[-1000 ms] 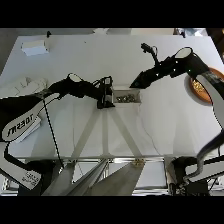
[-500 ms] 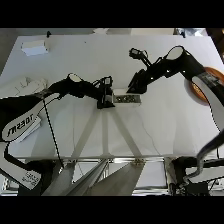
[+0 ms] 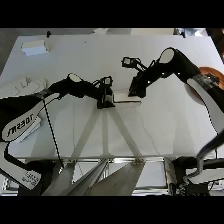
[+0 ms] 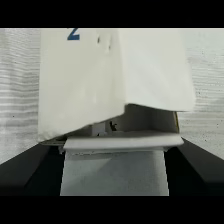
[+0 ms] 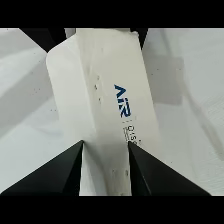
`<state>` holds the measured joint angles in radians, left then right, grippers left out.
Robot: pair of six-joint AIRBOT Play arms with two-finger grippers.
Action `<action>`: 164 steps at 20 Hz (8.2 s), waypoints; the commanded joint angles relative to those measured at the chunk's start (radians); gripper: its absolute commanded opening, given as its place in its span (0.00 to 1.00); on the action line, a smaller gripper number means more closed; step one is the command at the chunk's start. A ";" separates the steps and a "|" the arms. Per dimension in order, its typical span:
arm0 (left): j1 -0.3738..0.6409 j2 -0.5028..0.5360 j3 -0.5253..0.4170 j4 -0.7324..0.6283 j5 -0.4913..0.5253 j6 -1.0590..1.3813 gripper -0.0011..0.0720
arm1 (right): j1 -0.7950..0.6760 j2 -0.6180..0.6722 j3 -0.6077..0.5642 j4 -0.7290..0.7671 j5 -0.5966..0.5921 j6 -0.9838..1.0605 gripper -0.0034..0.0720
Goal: Fold the box and place the chain.
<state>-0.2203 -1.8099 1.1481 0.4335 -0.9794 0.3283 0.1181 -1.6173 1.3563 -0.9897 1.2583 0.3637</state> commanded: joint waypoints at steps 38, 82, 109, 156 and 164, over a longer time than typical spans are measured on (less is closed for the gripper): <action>0.000 0.001 0.001 0.000 0.000 0.001 0.40 | 0.056 0.118 -0.053 0.109 -0.096 0.482 0.06; 0.000 0.001 0.001 0.000 0.000 0.001 0.40 | 0.119 -0.006 -0.211 0.242 -0.267 0.628 0.06; 0.000 0.001 0.001 0.000 0.000 0.001 0.40 | -0.055 0.040 -0.374 0.346 -0.200 0.550 0.05; 0.000 0.001 0.001 0.001 -0.001 0.001 0.40 | -0.150 0.236 -0.381 0.317 -0.297 0.544 0.06; 0.000 0.001 0.001 0.001 -0.001 0.001 0.40 | -0.183 0.095 -0.394 0.336 -0.181 0.507 0.05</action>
<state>-0.2199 -1.8095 1.1484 0.4339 -0.9802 0.3290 -0.0612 -1.4647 0.9642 -0.6601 1.0161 0.8890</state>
